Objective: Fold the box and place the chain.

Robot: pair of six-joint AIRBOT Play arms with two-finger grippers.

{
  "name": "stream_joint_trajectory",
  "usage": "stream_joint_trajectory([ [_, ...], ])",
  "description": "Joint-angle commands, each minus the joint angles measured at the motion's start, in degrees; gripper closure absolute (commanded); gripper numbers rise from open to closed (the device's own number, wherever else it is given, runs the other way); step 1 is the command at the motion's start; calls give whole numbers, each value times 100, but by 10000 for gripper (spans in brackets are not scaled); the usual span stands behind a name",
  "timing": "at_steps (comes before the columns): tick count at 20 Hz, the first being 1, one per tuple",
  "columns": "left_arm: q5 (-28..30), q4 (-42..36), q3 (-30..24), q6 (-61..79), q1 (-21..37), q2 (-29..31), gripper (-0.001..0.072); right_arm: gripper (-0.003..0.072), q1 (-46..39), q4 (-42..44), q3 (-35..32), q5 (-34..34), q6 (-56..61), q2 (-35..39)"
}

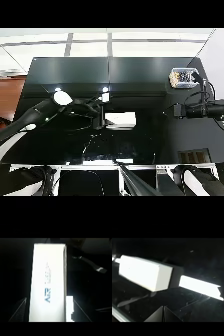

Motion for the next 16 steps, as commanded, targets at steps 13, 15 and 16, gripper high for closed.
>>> stream_joint_trajectory([
  [13,-37,42,1259,-1665,-739,-1558,-8,669,-52,-70,0,-435,4,50],
  [15,-181,46,1259,-1663,-741,-1558,-7,669,-52,-70,0,-531,4,50],
  [16,-251,50,1259,-1650,-739,-1558,-7,669,-52,-70,-4,-549,4,50],
])
